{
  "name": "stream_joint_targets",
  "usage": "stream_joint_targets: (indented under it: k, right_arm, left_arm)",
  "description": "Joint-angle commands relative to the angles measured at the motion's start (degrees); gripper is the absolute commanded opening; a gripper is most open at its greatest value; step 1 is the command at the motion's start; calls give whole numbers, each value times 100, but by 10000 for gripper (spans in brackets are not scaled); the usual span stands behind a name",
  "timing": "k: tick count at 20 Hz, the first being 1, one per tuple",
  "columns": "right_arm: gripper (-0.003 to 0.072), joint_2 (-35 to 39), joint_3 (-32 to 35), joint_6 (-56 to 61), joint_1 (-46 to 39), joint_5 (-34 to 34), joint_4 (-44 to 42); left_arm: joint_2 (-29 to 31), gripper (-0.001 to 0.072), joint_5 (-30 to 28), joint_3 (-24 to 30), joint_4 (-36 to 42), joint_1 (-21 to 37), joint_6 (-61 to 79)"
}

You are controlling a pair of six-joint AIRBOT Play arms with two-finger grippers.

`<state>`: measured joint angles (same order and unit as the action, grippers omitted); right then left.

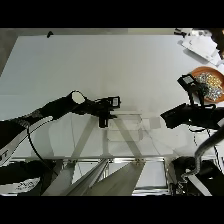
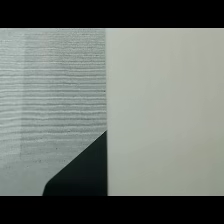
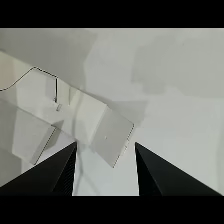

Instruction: Fold the box and place the chain.

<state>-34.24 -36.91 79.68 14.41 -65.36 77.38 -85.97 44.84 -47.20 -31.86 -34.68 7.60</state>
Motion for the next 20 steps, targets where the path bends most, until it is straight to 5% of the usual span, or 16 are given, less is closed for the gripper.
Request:
stream_joint_targets:
  k: [1,12,20]
  right_arm:
    - [405,4,2,0,-2,26,0]
    - [405,4,0,0,-2,31,2]
    - [405,4,2,0,-2,28,7]
  left_arm:
    - [-9,3,-116,4,-20,-4,-15]
    - [42,3,-557,4,-7,-7,-273]
    - [149,15,168,4,-256,-4,-227]
